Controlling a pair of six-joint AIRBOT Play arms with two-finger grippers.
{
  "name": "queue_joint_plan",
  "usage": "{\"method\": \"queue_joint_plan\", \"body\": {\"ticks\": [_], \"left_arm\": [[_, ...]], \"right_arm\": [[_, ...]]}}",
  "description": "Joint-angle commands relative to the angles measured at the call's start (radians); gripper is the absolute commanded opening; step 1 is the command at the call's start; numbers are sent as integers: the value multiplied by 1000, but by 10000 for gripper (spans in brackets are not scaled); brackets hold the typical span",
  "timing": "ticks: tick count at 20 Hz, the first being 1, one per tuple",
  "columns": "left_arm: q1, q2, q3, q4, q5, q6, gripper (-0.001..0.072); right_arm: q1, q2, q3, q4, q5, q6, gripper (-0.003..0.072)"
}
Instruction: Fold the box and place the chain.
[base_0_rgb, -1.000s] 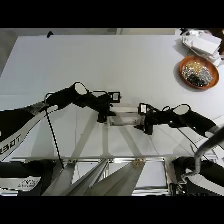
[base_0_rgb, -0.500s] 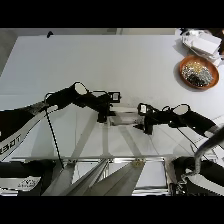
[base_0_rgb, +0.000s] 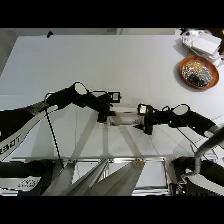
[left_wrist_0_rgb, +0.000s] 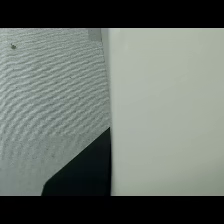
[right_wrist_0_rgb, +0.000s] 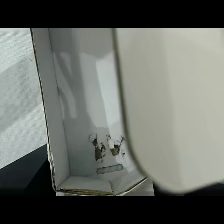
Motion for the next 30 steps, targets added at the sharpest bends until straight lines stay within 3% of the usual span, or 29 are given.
{"method": "queue_joint_plan", "body": {"ticks": [1, 30], "left_arm": [[0, -1, 0, 0, 0, 0, 13], [0, -1, 0, -16, 8, -7, 12]], "right_arm": [[0, -1, -1, -7, -3, 0, 479], [0, 0, -1, -4, 1, 0, 477]]}}
